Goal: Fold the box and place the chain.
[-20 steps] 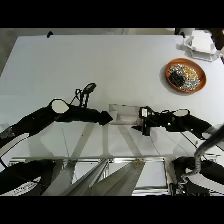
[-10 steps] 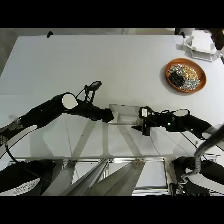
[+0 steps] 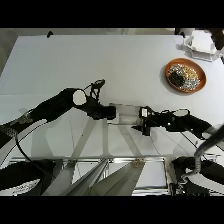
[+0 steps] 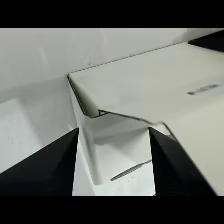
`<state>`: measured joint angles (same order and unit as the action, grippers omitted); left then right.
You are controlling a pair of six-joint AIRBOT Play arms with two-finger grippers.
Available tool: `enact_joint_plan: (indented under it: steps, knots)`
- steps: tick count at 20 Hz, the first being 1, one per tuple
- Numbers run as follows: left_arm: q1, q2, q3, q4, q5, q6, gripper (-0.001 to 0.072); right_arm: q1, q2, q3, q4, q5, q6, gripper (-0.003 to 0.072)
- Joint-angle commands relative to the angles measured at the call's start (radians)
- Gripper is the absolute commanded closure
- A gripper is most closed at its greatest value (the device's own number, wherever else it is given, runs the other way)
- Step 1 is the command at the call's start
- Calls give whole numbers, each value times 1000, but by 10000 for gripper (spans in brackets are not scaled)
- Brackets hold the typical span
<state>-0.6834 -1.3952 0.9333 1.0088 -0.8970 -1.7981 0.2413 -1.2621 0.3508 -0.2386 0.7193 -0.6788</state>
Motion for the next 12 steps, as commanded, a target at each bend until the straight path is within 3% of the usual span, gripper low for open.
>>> enact_joint_plan:
  steps: [1,7,12]
  knots:
    - [-17,-32,32,56,-30,-122,224,1,1,0,0,2,0,250]
    - [-42,-46,90,146,-54,-248,224,1,1,0,0,2,0,250]
    - [-72,-92,151,250,-163,-350,223,1,1,0,0,2,0,250]
